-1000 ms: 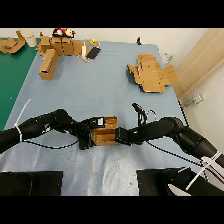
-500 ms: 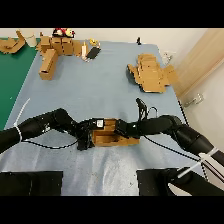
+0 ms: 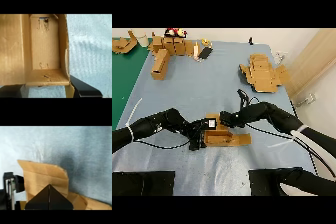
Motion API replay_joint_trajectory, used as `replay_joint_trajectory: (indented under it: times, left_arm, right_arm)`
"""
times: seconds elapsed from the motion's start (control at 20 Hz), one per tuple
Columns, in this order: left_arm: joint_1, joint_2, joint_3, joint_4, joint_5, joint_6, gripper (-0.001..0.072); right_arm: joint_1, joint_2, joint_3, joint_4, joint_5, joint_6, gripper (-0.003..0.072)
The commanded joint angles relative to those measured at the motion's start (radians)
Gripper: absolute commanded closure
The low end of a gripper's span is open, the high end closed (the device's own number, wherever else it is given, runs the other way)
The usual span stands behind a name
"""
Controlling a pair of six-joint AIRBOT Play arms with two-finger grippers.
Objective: Fold the box.
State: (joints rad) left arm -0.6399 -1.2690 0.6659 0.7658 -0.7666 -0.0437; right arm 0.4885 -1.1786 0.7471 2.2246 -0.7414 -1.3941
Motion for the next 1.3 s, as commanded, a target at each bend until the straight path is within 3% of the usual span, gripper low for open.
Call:
replay_joint_trajectory:
  times: [0.0, 0.45, 0.6, 0.75, 0.9, 1.1, 1.25]
  left_arm:
    - [0.000, -0.001, 0.000, 0.001, 0.008, 0.002, 0.0285]
    - [-0.001, -0.001, 0.000, -0.003, 0.007, 0.002, 0.0285]
    - [-0.001, -0.001, 0.000, -0.003, 0.008, 0.002, 0.0285]
    - [-0.001, -0.001, 0.000, -0.003, 0.007, 0.002, 0.0285]
    - [-0.001, -0.001, 0.000, -0.003, 0.007, 0.002, 0.0286]
    - [-0.001, -0.001, 0.000, -0.003, 0.007, 0.002, 0.0286]
    - [-0.001, -0.001, 0.000, -0.003, 0.007, 0.002, 0.0286]
  right_arm:
    - [0.009, -0.087, 0.012, -0.005, -0.004, -0.039, 0.0684]
    - [0.022, -0.106, 0.011, -0.083, 0.001, -0.092, 0.0685]
    - [0.002, -0.043, 0.012, -0.127, 0.016, -0.109, 0.0685]
    - [-0.037, 0.099, 0.012, -0.290, -0.004, -0.106, 0.0685]
    - [-0.043, 0.258, 0.009, -0.443, -0.124, -0.118, 0.0685]
    - [0.033, 0.408, -0.062, -0.431, -0.331, -0.233, 0.0685]
    - [0.121, 0.478, -0.160, -0.402, -0.458, -0.490, 0.0680]
